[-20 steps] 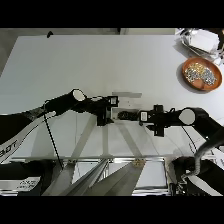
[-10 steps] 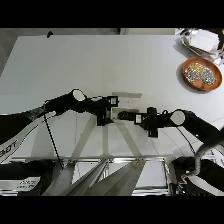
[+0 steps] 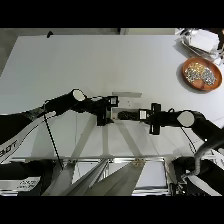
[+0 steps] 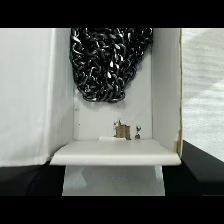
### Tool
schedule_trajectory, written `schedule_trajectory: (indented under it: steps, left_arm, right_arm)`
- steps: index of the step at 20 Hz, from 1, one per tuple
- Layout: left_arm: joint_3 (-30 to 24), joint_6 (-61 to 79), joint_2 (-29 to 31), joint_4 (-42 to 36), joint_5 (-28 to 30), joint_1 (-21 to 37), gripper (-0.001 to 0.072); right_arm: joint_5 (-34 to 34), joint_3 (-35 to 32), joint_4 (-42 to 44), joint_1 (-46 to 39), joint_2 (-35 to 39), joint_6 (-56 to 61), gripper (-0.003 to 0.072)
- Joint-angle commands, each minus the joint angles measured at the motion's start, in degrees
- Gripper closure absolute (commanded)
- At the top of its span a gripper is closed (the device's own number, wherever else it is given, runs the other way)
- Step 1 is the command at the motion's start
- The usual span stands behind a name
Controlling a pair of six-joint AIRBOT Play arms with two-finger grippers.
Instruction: Fold the box and place the chain.
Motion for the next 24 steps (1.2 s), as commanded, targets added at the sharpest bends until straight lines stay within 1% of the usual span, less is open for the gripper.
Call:
schedule_trajectory:
  steps: [1,4,7,11,14,16,18,21,24]
  left_arm:
    - [0.0,0.0,0.0,0.0,0.0,0.0,0.0457]
    - [0.0,0.0,0.0,0.0,0.0,0.0,0.0457]
    - [0.0,0.0,0.0,0.0,0.0,0.0,0.0457]
    - [0.0,0.0,0.0,0.0,0.0,0.0,0.0457]
    - [0.0,0.0,0.0,0.0,0.0,0.0,0.0457]
    - [0.0,0.0,0.0,0.0,0.0,0.0,0.0457]
    - [0.0,0.0,0.0,0.0,0.0,0.0,0.0457]
    - [0.0,0.0,0.0,0.0,0.0,0.0,0.0457]
    - [0.0,0.0,0.0,0.0,0.0,0.0,0.0457]
  right_arm:
    - [4.2,0.1,-2.6,-2.7,6.4,1.3,0.0679]
    - [4.4,0.5,-2.1,-3.3,11.9,1.6,0.0679]
    - [4.6,3.6,2.6,-3.3,15.4,2.8,0.0681]
    - [5.2,10.9,11.3,-2.8,15.8,2.8,0.0681]
    - [4.7,14.8,14.2,0.3,15.6,2.8,0.0681]
    - [2.9,15.3,16.2,2.3,15.1,2.9,0.0681]
    - [2.2,15.3,16.3,3.8,13.4,6.0,0.0681]
    - [2.2,15.3,16.5,5.7,8.7,10.4,0.068]
    - [2.1,15.3,15.3,5.9,2.3,15.0,0.0679]
